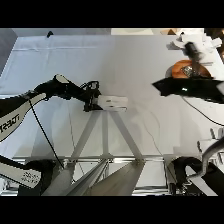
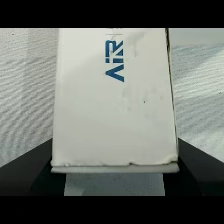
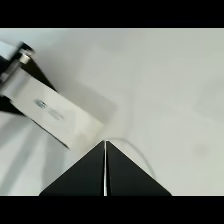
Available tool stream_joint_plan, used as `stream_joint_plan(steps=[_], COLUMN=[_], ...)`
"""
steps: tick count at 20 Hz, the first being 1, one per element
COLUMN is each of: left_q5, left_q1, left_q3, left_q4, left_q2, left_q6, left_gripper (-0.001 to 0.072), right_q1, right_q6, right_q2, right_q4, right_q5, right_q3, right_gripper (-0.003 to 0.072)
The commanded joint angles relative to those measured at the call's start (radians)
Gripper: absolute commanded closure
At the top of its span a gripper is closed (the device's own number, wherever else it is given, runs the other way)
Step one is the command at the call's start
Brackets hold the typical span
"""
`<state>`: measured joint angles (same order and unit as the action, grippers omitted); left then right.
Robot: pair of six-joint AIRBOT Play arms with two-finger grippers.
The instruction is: Fold the box and place the chain.
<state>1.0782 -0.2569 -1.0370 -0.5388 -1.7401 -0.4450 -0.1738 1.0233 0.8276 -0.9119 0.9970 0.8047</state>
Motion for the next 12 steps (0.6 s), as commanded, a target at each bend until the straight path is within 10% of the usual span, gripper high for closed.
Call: stream_joint_plan(steps=[1,12], left_q5=[-0.001,0.01], left_q1=[0.0,-0.001], left_q3=[0.0,0.0], left_q4=[0.0,0.006], left_q2=[0.0,0.0], left_q6=[-0.001,-0.001], left_gripper=[0.0499,0.05], right_q1=[-0.108,-0.157], right_q6=[0.108,0.368], right_q2=[-0.108,-0.111], right_q4=[-0.338,-0.576], right_q5=[0.174,0.099], right_q3=[0.002,0.002], right_gripper=[0.0674,0.0674])
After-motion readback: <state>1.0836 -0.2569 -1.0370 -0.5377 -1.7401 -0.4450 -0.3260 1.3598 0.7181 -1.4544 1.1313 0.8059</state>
